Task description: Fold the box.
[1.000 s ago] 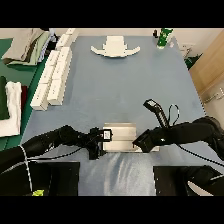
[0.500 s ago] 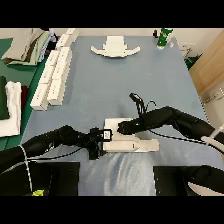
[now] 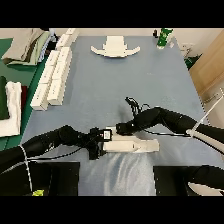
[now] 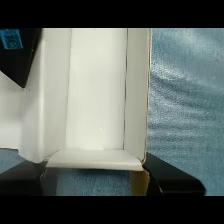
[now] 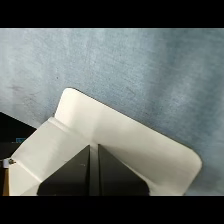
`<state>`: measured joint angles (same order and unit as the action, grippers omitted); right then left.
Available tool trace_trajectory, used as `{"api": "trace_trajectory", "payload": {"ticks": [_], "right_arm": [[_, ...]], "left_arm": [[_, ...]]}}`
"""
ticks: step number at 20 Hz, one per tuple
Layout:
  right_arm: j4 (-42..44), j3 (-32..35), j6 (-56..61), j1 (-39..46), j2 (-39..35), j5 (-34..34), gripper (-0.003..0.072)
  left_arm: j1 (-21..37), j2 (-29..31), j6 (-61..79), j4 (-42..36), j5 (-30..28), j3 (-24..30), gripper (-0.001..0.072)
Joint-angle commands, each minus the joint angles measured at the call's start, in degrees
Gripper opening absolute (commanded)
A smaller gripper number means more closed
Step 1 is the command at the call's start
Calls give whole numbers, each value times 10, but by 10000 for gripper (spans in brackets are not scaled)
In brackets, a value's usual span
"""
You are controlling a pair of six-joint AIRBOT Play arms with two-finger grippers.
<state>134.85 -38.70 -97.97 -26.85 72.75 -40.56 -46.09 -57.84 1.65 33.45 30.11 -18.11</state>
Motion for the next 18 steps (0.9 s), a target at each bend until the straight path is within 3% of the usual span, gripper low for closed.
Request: {"api": "trace_trajectory", "payload": {"ticks": [1, 7, 11, 16, 18], "right_arm": [[-1, -6, -7, 0, -19, -3, 79], [-33, -19, -100, 1, -166, -72, 79], [-162, -14, -108, 1, -272, -153, 79], [-191, 57, -223, -3, -360, -268, 89], [-219, 86, -250, -3, -374, -280, 336]], "left_arm": [[0, 0, 0, 0, 0, 0, 527], [0, 0, 0, 0, 0, 0, 527], [0, 0, 0, 0, 0, 0, 527], [0, 0, 0, 0, 0, 0, 526], [0, 0, 0, 0, 0, 0, 527]]}}
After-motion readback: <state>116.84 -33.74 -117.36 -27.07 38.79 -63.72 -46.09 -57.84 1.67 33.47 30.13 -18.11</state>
